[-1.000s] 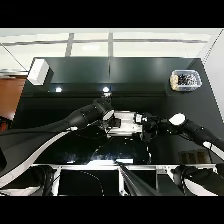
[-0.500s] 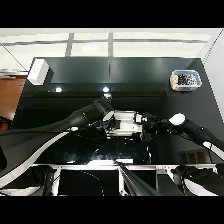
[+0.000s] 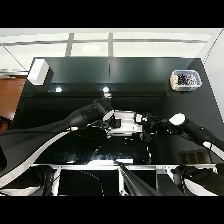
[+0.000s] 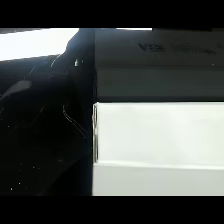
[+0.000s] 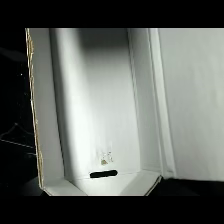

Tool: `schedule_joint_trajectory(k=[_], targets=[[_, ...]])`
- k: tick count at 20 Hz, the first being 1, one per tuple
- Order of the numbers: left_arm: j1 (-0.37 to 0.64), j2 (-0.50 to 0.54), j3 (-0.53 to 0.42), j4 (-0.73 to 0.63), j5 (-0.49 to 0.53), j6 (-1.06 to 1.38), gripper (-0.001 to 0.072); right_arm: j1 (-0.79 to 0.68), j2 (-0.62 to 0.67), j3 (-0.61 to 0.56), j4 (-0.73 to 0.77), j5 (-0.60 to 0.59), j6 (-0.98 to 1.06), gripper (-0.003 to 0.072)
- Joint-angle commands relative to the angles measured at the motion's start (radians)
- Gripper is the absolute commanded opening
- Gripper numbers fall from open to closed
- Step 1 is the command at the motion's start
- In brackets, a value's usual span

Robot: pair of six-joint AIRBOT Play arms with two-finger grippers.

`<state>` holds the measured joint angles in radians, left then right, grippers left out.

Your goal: Fold the box and place the chain.

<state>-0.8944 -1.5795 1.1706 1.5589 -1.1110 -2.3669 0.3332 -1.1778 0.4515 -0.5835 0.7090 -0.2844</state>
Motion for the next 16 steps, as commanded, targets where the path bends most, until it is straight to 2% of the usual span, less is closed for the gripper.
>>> schedule_joint_trajectory(k=[1,2,3,7,11,14,16], targets=[[0.0,0.0,0.001,0.0,0.01,0.002,0.0024,0.001,-0.001,0.001,0.0,0.001,0.008,0.0521],[0.0,0.0,0.001,0.0,0.01,0.002,0.0023,0.0,0.002,0.001,0.0,0.001,0.036,0.0689],[0.0,0.0,0.001,0.0,0.01,0.002,0.0024,0.0,0.012,0.002,-0.005,0.002,0.071,0.0708],[0.0,0.0,0.001,0.0,0.005,0.002,0.0024,-0.017,0.138,0.003,-0.153,0.099,0.241,0.0706],[0.0,0.0,0.0,-0.004,-0.001,0.002,0.0023,-0.04,0.181,0.003,-0.315,0.149,0.255,0.0699],[0.0,0.0,0.0,-0.004,0.0,0.002,0.0024,-0.04,0.18,0.003,-0.304,0.111,0.197,0.0698],[0.0,0.0,0.0,-0.004,0.0,0.002,0.0024,-0.037,0.179,0.003,-0.219,0.093,0.141,0.0695]])
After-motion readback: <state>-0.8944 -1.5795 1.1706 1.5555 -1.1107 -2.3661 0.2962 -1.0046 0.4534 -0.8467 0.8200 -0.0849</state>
